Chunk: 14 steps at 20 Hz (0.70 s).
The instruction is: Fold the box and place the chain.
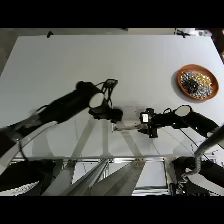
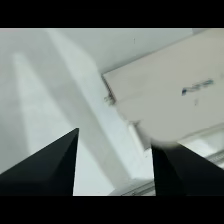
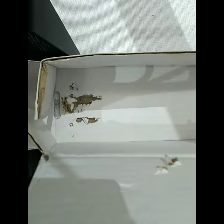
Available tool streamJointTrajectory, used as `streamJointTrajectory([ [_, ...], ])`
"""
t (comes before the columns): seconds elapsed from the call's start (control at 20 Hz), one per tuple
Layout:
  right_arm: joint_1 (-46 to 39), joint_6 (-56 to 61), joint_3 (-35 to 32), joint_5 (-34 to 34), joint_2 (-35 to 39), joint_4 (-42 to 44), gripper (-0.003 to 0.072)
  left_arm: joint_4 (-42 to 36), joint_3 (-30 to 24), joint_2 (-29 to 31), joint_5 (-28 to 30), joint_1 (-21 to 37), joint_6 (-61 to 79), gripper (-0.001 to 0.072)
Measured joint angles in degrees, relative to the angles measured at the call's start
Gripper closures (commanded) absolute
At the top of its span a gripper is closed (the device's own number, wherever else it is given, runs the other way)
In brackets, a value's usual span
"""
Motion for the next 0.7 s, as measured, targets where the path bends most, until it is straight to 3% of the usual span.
streamJointTrajectory([
  [0.1,0.0,0.0,0.0,0.0,0.0,0.0,0.0285,-0.7,-3.5,5.5,-1.6,2.9,10.2,0.0135],
  [0.25,0.0,0.0,0.0,0.0,0.0,0.0,0.0285,-5.7,-11.7,13.9,-1.5,7.6,33.9,0.0020],
  [0.45,0.0,0.0,0.0,0.0,0.0,0.0,0.0285,-20.3,-25.0,20.2,3.3,13.5,75.4,0.0008],
  [0.7,0.0,0.0,0.0,0.0,0.0,0.0,0.0285,-32.8,-31.6,14.6,11.0,16.4,105.8,0.0000],
])
